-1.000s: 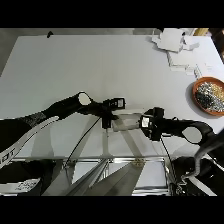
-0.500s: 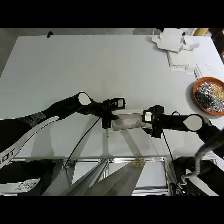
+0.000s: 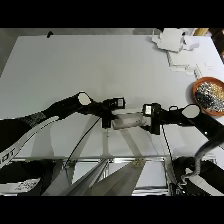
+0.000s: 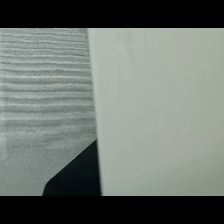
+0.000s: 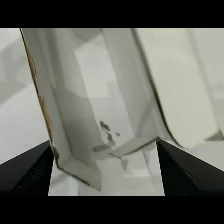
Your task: Fold the box and place the chain.
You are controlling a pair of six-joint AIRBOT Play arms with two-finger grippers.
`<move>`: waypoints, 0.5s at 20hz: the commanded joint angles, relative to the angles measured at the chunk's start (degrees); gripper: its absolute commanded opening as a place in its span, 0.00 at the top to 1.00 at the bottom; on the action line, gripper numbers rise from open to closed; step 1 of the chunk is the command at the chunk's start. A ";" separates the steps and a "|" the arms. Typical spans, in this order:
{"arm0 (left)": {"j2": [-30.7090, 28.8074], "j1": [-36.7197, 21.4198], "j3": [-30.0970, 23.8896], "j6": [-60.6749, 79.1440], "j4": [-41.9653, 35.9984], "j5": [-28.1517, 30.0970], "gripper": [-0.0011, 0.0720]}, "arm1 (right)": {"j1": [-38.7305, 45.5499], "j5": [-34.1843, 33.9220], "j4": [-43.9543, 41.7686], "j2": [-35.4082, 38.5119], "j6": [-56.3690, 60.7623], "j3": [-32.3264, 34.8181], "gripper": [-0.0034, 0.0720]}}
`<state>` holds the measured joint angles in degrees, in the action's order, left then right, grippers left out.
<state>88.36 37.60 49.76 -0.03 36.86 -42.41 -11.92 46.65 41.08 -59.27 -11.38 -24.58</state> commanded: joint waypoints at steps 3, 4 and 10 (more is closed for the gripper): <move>0.02 0.00 -0.04 0.02 0.02 -0.09 0.97 | 0.26 2.91 -2.56 -5.16 -2.86 -0.17 0.05; 0.02 0.00 -0.04 0.02 0.02 -0.09 0.97 | 0.26 3.34 -2.89 -5.57 -2.86 -0.17 0.05; 0.02 0.00 -0.04 0.02 0.02 -0.11 0.97 | -0.90 4.61 -4.33 -8.52 -2.89 -0.15 0.11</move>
